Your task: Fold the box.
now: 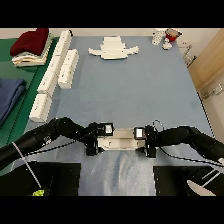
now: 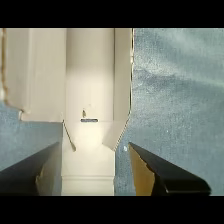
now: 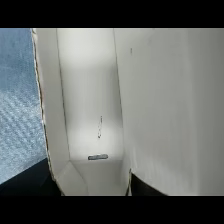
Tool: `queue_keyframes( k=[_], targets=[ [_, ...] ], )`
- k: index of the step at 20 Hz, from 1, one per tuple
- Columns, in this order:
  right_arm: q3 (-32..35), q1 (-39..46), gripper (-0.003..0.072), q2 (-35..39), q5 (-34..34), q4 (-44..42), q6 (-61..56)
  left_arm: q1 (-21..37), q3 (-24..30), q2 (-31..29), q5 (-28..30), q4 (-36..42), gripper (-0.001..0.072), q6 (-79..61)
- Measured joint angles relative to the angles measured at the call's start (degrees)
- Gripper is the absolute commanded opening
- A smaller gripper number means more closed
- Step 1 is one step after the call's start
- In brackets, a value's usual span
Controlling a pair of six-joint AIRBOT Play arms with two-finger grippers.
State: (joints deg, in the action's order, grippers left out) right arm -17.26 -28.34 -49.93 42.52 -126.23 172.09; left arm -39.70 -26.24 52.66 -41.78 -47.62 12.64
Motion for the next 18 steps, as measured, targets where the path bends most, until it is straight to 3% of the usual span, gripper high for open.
queue_keyframes(
  k=[1,5,7,18],
  targets=[
    [0.0,0.0,0.0452,0.0,0.0,0.0,0.0,0.0,0.1,0.6,0.6,0.7,0.0348,-0.9],
    [0.0,0.0,0.0452,0.0,0.0,0.0,0.0,0.0,0.1,1.6,1.6,3.1,0.0344,-4.0],
    [0.0,0.0,0.0452,0.0,0.0,0.0,0.0,0.0,0.2,1.9,1.7,3.9,0.0097,-5.2],
    [0.0,0.0,0.0452,0.0,0.0,0.0,0.0,0.0,0.2,4.5,2.7,13.9,0.0095,-12.5]
  ],
)
